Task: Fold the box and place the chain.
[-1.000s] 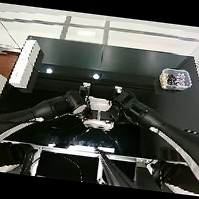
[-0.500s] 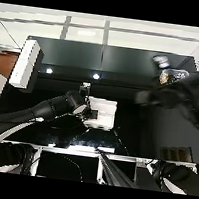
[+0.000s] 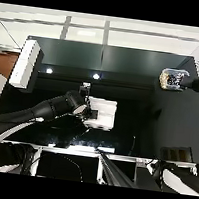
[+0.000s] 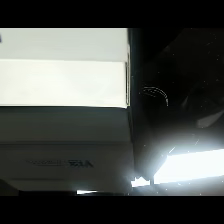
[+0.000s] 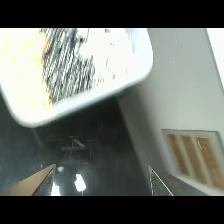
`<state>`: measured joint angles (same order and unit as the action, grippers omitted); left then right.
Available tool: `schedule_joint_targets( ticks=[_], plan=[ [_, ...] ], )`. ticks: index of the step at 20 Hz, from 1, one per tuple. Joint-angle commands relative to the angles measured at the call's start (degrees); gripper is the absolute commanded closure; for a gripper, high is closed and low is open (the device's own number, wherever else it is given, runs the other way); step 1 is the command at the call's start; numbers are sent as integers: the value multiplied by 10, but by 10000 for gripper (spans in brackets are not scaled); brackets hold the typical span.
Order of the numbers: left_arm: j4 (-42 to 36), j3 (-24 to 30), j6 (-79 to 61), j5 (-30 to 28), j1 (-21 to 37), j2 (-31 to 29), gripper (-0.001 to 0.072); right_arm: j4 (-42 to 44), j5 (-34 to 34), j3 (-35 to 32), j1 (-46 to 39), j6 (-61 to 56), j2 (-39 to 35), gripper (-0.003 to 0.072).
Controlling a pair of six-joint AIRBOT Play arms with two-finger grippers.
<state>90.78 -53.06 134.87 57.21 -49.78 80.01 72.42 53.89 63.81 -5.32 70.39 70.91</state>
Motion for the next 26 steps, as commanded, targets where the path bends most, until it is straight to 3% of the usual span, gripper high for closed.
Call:
schedule_joint_targets(
  ticks=[1,2,3,6,7,13,15,16,21,26],
  plan=[
    [1,0,0,0,0,0,677,59,-26,99,-62,7,152,-22],
    [1,0,0,1,0,0,677,77,-18,135,-66,7,190,-21],
    [1,0,0,1,0,0,677,94,-18,171,-70,6,226,76],
    [1,0,0,1,0,0,677,97,-17,248,-73,-28,304,96],
    [1,0,0,1,0,0,677,101,-17,268,-73,-28,325,145],
    [0,0,0,0,0,0,677,84,-40,298,-78,-73,376,173],
    [0,0,0,0,0,0,677,86,-40,298,-81,-71,377,549],
    [0,0,0,1,0,0,677,88,-32,302,-81,-65,377,645],
    [0,0,0,0,0,0,677,102,46,356,-81,16,355,660],
    [0,0,0,0,0,0,677,102,97,374,-81,99,266,661]
  ],
)
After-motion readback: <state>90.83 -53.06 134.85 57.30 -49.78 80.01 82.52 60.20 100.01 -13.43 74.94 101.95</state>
